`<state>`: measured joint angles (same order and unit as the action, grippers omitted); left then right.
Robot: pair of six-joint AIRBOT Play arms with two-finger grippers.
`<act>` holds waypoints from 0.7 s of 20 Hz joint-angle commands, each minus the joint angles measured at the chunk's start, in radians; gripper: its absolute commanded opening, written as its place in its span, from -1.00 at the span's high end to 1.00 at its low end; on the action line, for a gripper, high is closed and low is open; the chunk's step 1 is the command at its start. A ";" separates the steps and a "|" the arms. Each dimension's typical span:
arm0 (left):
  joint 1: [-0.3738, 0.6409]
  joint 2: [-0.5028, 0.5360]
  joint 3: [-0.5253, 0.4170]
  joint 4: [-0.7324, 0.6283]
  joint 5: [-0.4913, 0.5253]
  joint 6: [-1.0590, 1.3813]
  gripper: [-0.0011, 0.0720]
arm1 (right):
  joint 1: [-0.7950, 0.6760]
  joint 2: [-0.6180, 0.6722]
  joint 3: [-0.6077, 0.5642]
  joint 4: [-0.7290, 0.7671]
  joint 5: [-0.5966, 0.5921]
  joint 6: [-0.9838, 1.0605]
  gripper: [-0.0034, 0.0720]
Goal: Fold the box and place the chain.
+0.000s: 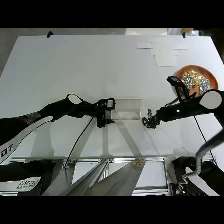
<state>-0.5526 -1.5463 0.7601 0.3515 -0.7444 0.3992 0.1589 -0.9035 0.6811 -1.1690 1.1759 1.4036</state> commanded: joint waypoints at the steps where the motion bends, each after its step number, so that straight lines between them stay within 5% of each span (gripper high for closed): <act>1: 0.000 0.000 0.000 0.000 0.000 0.000 0.23 | 0.054 -0.007 0.000 -0.039 -0.072 0.067 0.86; 3: 0.000 0.000 0.000 0.000 0.000 0.000 0.23 | 0.071 -0.009 -0.001 -0.158 -0.045 0.142 0.86; 5: 0.000 0.000 0.000 0.000 0.000 0.000 0.23 | 0.071 -0.009 -0.002 -0.249 -0.002 0.195 0.44; 10: 0.000 0.000 0.000 0.000 0.000 0.000 0.23 | 0.071 -0.026 -0.046 -0.240 -0.072 0.176 0.42; 14: 0.000 0.000 0.000 0.000 0.000 0.000 0.23 | 0.103 -0.170 -0.053 -0.229 -0.094 0.091 0.38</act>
